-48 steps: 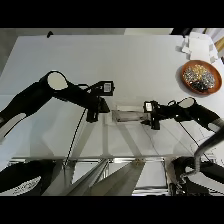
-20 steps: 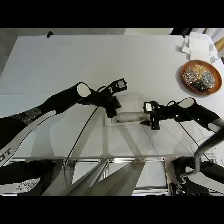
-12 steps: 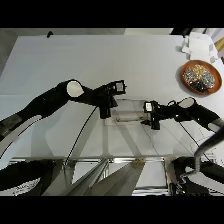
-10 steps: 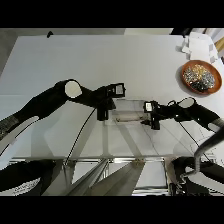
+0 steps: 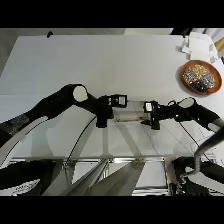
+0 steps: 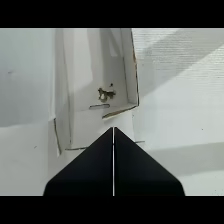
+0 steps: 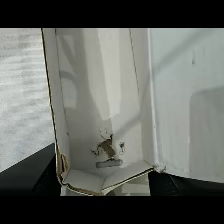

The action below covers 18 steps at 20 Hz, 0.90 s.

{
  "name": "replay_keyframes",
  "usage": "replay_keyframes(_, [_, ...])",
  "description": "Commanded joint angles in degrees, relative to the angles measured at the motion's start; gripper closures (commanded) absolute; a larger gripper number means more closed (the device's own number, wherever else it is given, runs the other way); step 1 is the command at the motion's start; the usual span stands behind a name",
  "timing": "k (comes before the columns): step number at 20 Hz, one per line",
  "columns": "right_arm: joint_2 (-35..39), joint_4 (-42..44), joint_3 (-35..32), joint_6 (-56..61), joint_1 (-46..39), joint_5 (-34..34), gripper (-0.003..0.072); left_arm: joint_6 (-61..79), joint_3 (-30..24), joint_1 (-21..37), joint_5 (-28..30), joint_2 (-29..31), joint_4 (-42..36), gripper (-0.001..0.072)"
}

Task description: Fold the box and place the chain.

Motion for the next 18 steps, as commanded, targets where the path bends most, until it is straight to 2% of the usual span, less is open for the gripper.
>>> replay_keyframes(1, [0.02, 0.02, 0.00, 0.00, -0.02, 0.02, 0.0281, 0.00, -0.04, -1.70, 1.33, -1.42, 0.79, 0.0709])
replay_keyframes(4, [0.02, 0.02, 0.00, 0.00, -0.02, 0.02, 0.0281, -3.08, -0.04, -1.68, 1.81, -1.42, 6.64, 0.0709])
replay_keyframes(7, [0.02, 0.02, 0.02, 0.00, -0.02, 0.02, 0.0281, -10.36, -0.04, -1.68, -1.55, -1.42, 16.15, 0.0709])
replay_keyframes(11, [0.02, 0.02, 0.00, -0.02, -0.02, 0.02, 0.0281, -11.76, -0.04, -1.01, -3.93, -1.42, 18.49, 0.0695])
replay_keyframes(16, [0.02, 0.02, 0.00, -0.02, -0.02, 0.02, 0.0281, -8.55, -0.04, -0.90, 0.92, -1.53, 17.09, 0.0485])
replay_keyframes(18, [0.02, 0.02, 0.00, 0.00, -0.02, 0.02, 0.0281, -4.07, -0.04, -0.90, 3.45, -1.57, 14.23, 0.0479])
